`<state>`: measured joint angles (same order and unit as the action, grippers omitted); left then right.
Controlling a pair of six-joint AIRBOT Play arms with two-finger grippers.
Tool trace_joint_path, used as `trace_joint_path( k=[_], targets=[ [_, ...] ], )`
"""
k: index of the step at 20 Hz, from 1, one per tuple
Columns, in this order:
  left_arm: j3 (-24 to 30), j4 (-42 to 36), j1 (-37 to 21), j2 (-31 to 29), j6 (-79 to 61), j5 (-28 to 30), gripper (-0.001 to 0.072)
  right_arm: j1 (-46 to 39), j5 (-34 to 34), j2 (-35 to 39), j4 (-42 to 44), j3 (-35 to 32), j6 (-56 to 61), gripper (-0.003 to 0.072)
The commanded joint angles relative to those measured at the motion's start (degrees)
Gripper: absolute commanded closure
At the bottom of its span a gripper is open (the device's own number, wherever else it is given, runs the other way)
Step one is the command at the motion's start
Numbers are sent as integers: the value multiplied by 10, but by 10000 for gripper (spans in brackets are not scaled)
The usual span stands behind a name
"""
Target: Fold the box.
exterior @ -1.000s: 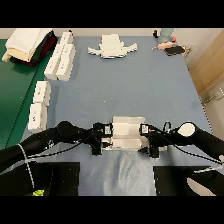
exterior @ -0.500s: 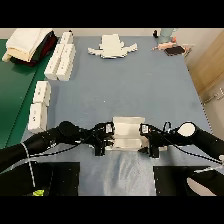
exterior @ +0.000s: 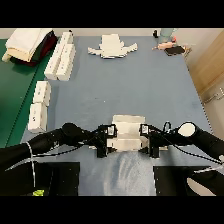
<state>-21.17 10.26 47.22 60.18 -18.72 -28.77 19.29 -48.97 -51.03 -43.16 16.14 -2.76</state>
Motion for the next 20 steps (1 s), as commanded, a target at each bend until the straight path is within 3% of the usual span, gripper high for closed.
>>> trace_joint_path(
  k=[1,2,3,4,7,13,17,20],
  targets=[
    [0,1,3,1,3,0,104,0,0,0,1,0,1,165],
    [0,3,3,-1,25,5,243,0,0,0,1,0,1,165],
    [0,23,2,-10,63,9,565,0,0,0,1,0,1,165],
    [0,67,2,-25,105,17,693,0,0,0,1,0,1,165],
    [0,238,-1,-96,351,10,693,0,0,0,1,0,1,165],
    [0,529,-57,-287,862,-156,693,0,0,0,1,0,1,165],
    [0,640,-142,-376,1195,-183,693,0,0,0,1,0,1,165],
    [4,657,-214,-364,1279,-239,693,0,0,0,1,0,1,165]
  ],
)
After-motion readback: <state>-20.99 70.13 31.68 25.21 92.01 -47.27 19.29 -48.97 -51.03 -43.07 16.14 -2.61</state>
